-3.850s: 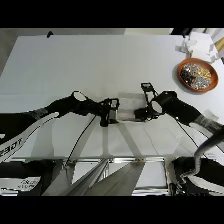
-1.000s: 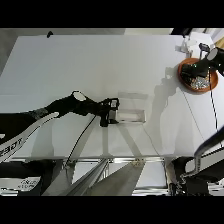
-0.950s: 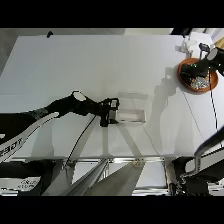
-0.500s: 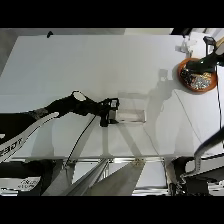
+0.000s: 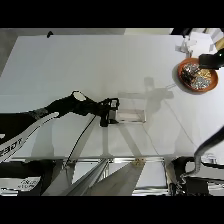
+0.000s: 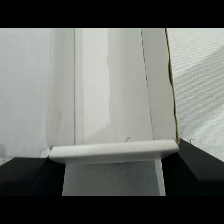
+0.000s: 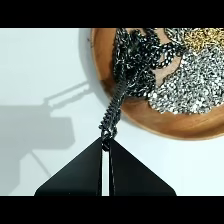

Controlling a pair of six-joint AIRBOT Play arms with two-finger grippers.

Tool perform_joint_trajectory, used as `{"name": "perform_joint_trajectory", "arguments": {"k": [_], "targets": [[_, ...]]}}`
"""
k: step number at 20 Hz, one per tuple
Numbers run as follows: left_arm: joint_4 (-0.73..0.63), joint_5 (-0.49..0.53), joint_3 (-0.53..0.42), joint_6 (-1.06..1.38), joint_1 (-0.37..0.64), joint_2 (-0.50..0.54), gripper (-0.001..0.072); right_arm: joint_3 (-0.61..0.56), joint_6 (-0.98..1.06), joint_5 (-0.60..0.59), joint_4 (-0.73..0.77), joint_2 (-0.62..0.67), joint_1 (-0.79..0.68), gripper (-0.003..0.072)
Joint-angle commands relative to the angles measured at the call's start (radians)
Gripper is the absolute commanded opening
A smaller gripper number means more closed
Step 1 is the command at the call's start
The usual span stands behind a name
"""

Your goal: Fold the box and place the chain.

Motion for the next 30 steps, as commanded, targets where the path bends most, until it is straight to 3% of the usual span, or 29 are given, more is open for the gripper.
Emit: {"name": "perform_joint_trajectory", "arguments": {"k": [1, 15, 21, 30], "targets": [[0.000, 0.000, 0.000, 0.000, 0.000, 0.000, 0.0072, -0.002, -0.017, 0.059, 0.055, 0.084, 0.000, 0.0020], [0.000, 0.000, 0.000, 0.000, 0.000, 0.000, 0.0072, -0.002, -0.058, 0.293, 0.311, 0.452, 0.000, 0.0020], [0.000, 0.000, 0.000, 0.000, 0.000, 0.000, 0.0072, -0.002, -0.059, 0.324, 0.353, 0.621, 0.003, 0.0021], [0.000, 0.000, 0.000, 0.000, 0.000, 0.000, 0.0072, -0.024, -0.069, 0.387, 0.355, 0.699, 0.323, 0.0021]]}}
